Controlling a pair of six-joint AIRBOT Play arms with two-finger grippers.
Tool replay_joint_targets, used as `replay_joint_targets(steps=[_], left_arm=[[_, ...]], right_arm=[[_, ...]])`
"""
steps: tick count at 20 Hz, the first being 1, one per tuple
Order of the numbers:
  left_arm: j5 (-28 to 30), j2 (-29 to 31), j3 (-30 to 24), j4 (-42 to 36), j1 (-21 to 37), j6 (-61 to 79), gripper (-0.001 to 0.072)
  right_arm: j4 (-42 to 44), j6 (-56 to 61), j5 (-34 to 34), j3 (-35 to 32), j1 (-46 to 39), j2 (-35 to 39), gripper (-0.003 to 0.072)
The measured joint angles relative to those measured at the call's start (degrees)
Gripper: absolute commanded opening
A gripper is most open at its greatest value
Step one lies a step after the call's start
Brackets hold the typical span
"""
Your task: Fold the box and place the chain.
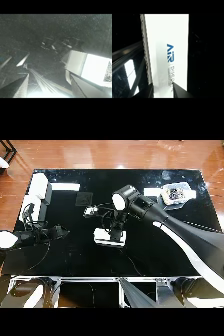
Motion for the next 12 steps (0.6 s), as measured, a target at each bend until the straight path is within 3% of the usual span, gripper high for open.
replay_joint_targets(steps=[4, 5, 11, 12], left_arm=[[-0.28, 0.0, 0.0, 0.0, 0.0, 0.0, 0.063], [-0.5, 0.0, 0.0, 0.0, 0.0, 0.0, 0.063], [-0.63, 0.0, 0.0, 0.0, 0.0, 0.0, 0.0629], [-0.63, 0.0, 0.0, 0.0, 0.0, 0.0, 0.063]], right_arm=[[0.0, 0.11, 0.0, 0.0, 0.0, 0.0, 0.028], [0.0, 0.11, 0.0, 0.0, 0.0, 0.0, 0.0341], [-0.09, 0.55, 0.04, 0.0, 0.02, -0.02, 0.034], [-0.17, 0.55, 0.04, -0.02, 0.02, -0.02, 0.0303]])
